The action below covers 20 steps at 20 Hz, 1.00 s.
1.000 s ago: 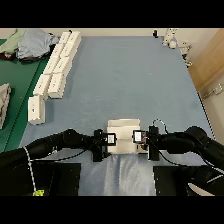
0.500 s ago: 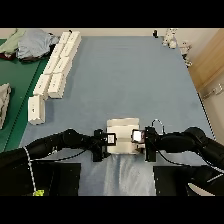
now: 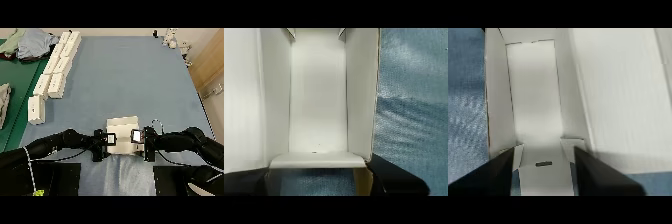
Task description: Fold the box.
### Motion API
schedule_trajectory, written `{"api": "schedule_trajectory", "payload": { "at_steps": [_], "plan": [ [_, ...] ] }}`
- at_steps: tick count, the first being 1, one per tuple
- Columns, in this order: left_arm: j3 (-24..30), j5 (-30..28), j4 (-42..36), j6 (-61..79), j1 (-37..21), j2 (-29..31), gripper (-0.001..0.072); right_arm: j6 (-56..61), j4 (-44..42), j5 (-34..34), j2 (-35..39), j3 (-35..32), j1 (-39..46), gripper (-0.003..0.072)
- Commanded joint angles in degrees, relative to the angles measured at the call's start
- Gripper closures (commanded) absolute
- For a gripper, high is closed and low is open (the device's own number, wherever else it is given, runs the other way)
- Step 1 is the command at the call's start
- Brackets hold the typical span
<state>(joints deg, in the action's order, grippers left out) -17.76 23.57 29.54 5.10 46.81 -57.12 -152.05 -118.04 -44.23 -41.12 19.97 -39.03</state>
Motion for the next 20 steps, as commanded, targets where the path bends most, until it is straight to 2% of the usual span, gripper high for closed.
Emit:
{"api": "schedule_trajectory", "payload": {
  "at_steps": [1,4,7,9,11,13,16,18,20],
  "plan": [
    [0.02,-0.04,0.02,0.02,-0.02,-0.04,0.0189,9.88,8.24,-3.15,0.85,0.55,0.00,0.0475],
    [0.02,-0.04,0.02,0.02,0.00,-0.04,0.0189,27.67,19.52,-7.91,2.03,2.69,0.02,0.0681],
    [0.02,-0.04,0.02,0.02,0.00,-0.04,0.0189,48.41,31.91,-12.70,4.76,4.92,0.17,0.0683],
    [0.02,-0.04,0.02,0.02,-0.02,-0.04,0.0188,62.66,42.18,-19.93,5.79,6.19,1.51,0.0684],
    [0.02,-0.04,0.02,0.02,0.00,-0.04,0.0189,69.59,45.11,-27.28,5.70,6.56,6.95,0.0685],
    [0.02,-0.04,0.02,0.02,-0.02,-0.04,0.0189,73.72,43.19,-30.47,4.44,6.49,16.76,0.0685],
    [0.02,-0.04,0.02,0.02,0.00,-0.04,0.0189,70.29,25.86,-29.11,1.31,6.47,33.09,0.0685],
    [0.02,-0.04,0.02,0.02,-0.02,-0.04,0.0189,64.81,12.17,-27.67,-1.03,5.95,39.52,0.0685],
    [0.02,-0.04,0.02,0.02,-0.02,-0.04,0.0189,62.07,7.04,-26.47,-3.54,5.03,41.33,0.0685]
  ]
}}
